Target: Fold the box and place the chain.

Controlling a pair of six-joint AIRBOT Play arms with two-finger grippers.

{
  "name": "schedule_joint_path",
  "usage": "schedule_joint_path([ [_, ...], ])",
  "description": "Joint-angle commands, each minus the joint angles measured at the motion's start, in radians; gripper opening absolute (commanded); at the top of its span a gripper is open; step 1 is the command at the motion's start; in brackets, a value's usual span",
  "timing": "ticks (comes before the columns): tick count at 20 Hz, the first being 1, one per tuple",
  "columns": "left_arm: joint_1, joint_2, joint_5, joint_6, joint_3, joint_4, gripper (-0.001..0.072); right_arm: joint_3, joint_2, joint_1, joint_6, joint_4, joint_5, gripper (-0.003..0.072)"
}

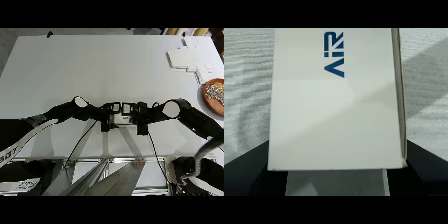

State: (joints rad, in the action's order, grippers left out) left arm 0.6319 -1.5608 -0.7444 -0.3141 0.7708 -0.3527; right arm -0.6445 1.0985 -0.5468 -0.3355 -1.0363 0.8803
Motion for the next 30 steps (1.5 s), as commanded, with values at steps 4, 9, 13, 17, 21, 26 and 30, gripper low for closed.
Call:
schedule_joint_path([
  [4, -0.001, 0.0, 0.0, 0.0, 0.0, 0.0, 0.0288, 0.0, -0.019, 0.0, 0.001, 0.049, -0.035, 0.0019],
  [9, -0.001, 0.0, 0.0, 0.0, 0.0, 0.0, 0.0288, 0.0, -0.055, 0.0, 0.004, 0.119, -0.086, 0.002],
  [13, -0.001, 0.0, 0.0, 0.0, 0.0, 0.0, 0.0288, 0.001, -0.055, 0.0, 0.005, 0.156, -0.08, 0.0019],
  [17, -0.001, 0.0, -0.001, 0.0, 0.0, 0.0, 0.0288, 0.001, -0.016, 0.0, 0.004, 0.154, -0.067, 0.0018],
  [21, -0.001, 0.0, 0.0, 0.0, 0.0, 0.0, 0.0288, 0.001, 0.017, 0.0, 0.004, 0.132, -0.048, 0.0018],
  [26, -0.001, 0.0, 0.0, 0.0, 0.0, 0.0, 0.0288, 0.002, 0.018, 0.0, 0.003, 0.1, -0.049, 0.0018],
  [30, -0.001, 0.0, 0.0, 0.0, 0.0, 0.0, 0.0288, 0.034, 0.018, 0.0, 0.003, 0.098, -0.066, 0.0018],
])
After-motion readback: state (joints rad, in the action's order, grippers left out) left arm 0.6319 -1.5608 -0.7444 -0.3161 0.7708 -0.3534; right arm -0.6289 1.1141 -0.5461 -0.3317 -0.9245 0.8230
